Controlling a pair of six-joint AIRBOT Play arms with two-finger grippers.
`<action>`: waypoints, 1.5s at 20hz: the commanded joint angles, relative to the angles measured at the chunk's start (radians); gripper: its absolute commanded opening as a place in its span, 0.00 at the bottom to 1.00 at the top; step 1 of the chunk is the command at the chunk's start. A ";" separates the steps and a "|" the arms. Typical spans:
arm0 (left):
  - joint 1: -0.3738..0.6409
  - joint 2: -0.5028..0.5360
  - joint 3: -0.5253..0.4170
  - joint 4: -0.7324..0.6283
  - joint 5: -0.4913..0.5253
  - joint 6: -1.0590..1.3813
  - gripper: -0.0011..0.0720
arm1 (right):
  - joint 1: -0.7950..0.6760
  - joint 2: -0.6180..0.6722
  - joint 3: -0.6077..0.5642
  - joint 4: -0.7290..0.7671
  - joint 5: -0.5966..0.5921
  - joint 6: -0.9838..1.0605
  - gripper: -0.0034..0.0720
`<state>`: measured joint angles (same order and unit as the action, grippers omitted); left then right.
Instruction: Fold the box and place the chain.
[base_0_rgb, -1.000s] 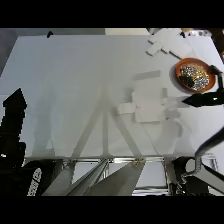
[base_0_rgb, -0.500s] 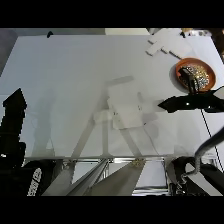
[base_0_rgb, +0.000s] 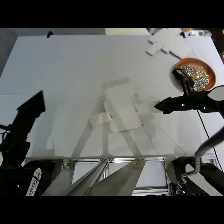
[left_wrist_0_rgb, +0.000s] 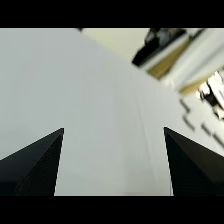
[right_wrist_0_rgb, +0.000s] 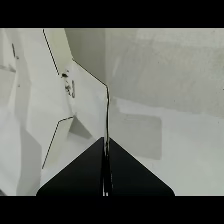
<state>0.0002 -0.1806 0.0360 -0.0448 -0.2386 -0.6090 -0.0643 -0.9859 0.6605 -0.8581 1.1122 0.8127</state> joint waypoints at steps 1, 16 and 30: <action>0.001 -0.259 0.121 0.179 -0.244 0.002 0.97 | 0.003 0.001 0.000 -0.002 -0.004 0.003 0.07; -0.002 -0.999 0.584 0.412 -0.859 0.021 0.73 | 0.003 0.001 0.000 -0.002 -0.003 0.002 0.07; -0.127 -1.221 0.910 0.532 -0.938 0.047 0.72 | 0.003 0.001 0.000 -0.003 -0.021 0.000 0.07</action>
<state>-0.0917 -1.3228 0.8948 0.4656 -1.1595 -0.5880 -0.0620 -0.9859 0.6605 -0.8612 1.0992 0.8139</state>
